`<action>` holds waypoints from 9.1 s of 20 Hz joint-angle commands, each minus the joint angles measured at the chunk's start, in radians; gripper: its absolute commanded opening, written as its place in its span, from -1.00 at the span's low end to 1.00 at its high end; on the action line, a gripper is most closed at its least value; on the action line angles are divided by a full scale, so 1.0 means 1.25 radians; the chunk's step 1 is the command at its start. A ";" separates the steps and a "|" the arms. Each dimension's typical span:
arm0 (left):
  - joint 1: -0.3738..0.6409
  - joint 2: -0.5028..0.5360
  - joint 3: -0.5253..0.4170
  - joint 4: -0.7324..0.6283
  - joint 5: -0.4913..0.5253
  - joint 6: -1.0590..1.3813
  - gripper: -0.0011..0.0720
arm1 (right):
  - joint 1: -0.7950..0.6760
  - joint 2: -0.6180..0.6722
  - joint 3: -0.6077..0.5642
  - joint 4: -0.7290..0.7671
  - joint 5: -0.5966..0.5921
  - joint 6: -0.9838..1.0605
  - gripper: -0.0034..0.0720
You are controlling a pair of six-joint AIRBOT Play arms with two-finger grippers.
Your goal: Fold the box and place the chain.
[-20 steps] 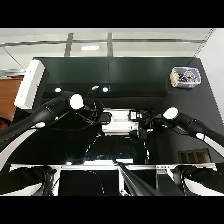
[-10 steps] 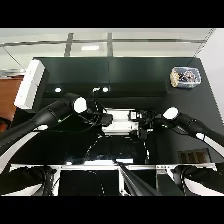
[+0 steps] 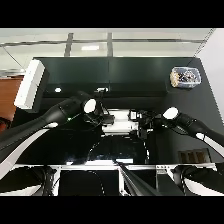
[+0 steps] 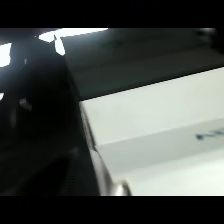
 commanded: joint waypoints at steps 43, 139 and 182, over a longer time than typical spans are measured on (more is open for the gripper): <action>-0.066 -0.069 0.042 0.042 -0.022 -0.200 0.36 | 0.001 0.000 0.000 0.000 0.000 0.000 -0.89; -0.066 -0.077 0.042 0.088 -0.034 -0.227 -0.89 | -0.299 0.002 -0.055 0.087 0.300 0.936 -0.87; -0.067 -0.077 0.042 0.084 -0.038 -0.224 -0.89 | 0.272 -0.118 0.364 -0.718 0.322 1.837 0.02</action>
